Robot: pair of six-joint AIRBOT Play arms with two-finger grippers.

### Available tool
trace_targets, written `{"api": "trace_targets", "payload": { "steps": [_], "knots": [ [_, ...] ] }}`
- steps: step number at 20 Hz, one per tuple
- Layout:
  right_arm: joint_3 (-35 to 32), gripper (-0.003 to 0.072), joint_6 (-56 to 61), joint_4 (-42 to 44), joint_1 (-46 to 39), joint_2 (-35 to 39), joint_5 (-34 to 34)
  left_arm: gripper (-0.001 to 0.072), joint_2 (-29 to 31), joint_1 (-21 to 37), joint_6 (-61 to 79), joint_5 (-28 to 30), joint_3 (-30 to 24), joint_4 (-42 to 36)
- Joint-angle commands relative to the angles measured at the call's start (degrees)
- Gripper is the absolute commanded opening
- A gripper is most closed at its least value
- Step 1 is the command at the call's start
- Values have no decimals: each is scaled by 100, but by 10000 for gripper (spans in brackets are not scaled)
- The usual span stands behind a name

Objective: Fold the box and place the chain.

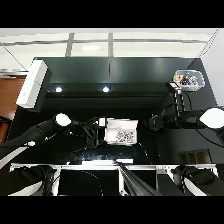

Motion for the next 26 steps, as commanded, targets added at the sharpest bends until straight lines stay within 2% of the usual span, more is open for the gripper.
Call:
{"api": "trace_targets", "payload": {
  "steps": [1, 2, 3, 4, 5, 9, 12, 13, 16, 19, 21, 26],
  "knots": [
    [-4, 415, -4, -57, 2, -4, -85, 418, -48, -17, 22, 37, 4, -72],
    [-4, 415, -4, -79, 4, -9, -195, 299, -46, -17, 87, 22, 4, -72],
    [-4, 418, 0, -144, 22, -22, -352, 290, -46, -17, 155, 24, 4, -76],
    [-4, 633, 92, -212, 48, -63, -542, 291, -44, -17, 170, 33, 4, -79],
    [4, 720, 153, -227, 46, -160, -625, 293, -44, -17, 168, 39, 4, -76],
    [566, 720, -393, -262, 48, -1204, -914, 294, -42, -15, 168, 63, 4, -79],
    [938, 720, -1843, 264, 48, -1888, -861, 295, -35, -11, 164, 186, 4, -79],
    [938, 720, -2693, 581, 48, -1985, -531, 295, -15, -2, 164, 264, 4, -79],
    [968, 720, -4966, 1027, 48, -1915, 404, 295, 17, 35, 76, 404, 4, -83],
    [1010, 720, -5702, 1257, 48, -1875, 846, 294, 17, 28, 79, 369, 4, -81],
    [1001, 720, -5834, 1327, 157, -1880, 879, 295, 17, 28, 79, 348, 4, -83],
    [645, 720, -6448, 1054, 855, -1899, 393, 294, 17, 28, 76, 310, 4, -81]
  ]
}}
